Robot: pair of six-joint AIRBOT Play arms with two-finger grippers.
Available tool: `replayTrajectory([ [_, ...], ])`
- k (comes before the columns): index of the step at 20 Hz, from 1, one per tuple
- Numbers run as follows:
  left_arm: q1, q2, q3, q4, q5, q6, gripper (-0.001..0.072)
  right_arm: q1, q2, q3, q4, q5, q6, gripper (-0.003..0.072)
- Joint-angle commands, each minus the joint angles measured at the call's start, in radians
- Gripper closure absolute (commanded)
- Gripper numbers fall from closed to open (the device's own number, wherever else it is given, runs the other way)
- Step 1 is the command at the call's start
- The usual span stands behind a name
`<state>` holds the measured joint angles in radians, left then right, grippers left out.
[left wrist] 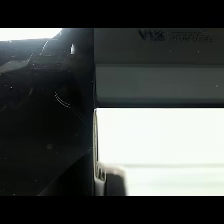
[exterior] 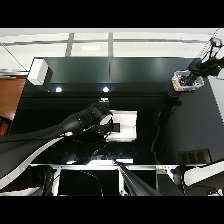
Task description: Fold the box and place the chain.
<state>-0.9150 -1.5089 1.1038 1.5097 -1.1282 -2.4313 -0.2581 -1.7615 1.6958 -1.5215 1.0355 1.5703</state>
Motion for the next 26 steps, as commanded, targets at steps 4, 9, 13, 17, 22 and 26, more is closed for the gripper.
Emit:
replayTrajectory([
  [4, 0.000, 0.000, 0.000, 0.000, 0.001, 0.000, 0.0684, -0.017, 0.216, 0.006, 0.121, 0.029, -0.085, 0.0677],
  [9, 0.000, 0.000, 0.000, 0.000, 0.001, 0.000, 0.0683, -0.021, 0.389, -0.071, 0.300, 0.125, -0.199, 0.0677],
  [13, 0.000, 0.000, 0.000, 0.000, 0.001, 0.000, 0.0683, 0.017, 0.598, -0.305, 0.533, 0.288, -0.351, 0.0677],
  [17, 0.001, 0.000, 0.000, 0.000, 0.001, 0.000, 0.0683, 0.163, 0.780, -0.543, 0.549, 0.390, -0.387, 0.0678],
  [22, 0.000, 0.000, 0.000, 0.000, 0.001, 0.000, 0.0683, 0.383, 0.814, -0.704, 0.703, 0.426, -0.390, 0.0678],
  [26, 0.000, 0.000, 0.000, 0.000, 0.001, 0.000, 0.0684, 0.549, 0.813, -0.773, 0.763, 0.344, -0.388, 0.0677],
])
